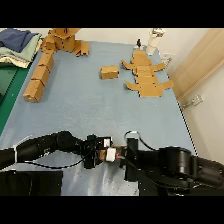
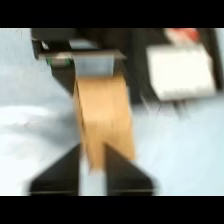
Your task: Fold the box.
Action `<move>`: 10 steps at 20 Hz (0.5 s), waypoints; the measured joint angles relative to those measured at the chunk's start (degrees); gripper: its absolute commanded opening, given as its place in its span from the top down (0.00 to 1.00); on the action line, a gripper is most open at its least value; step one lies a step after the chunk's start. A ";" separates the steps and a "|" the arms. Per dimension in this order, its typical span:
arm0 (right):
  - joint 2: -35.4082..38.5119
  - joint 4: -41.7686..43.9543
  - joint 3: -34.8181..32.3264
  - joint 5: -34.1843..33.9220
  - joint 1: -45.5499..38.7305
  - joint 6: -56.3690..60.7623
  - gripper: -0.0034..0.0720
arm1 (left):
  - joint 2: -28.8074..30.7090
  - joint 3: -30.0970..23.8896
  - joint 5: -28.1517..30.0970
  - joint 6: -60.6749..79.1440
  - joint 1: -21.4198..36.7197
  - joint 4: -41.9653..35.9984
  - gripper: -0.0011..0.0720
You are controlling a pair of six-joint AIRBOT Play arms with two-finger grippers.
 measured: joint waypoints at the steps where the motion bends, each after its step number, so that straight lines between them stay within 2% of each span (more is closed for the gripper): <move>1: 1.57 2.29 0.09 -3.69 -0.02 5.66 0.95 | 0.00 0.00 0.02 0.00 0.00 -0.02 0.37; 3: 4.90 9.97 -2.01 -8.72 0.00 17.64 0.95 | 0.00 0.00 0.00 0.00 0.00 -0.02 0.37; 5: 7.76 19.17 -6.36 -7.58 0.00 27.45 0.95 | 0.00 0.00 0.02 0.00 0.00 -0.02 0.37; 7: 9.60 26.43 -11.26 -0.48 0.07 34.64 0.95 | 0.00 0.00 0.02 0.00 0.00 -0.02 0.37; 10: 10.40 30.16 -16.44 16.90 -0.79 43.93 0.95 | 0.00 0.00 0.02 0.00 0.00 -0.02 0.37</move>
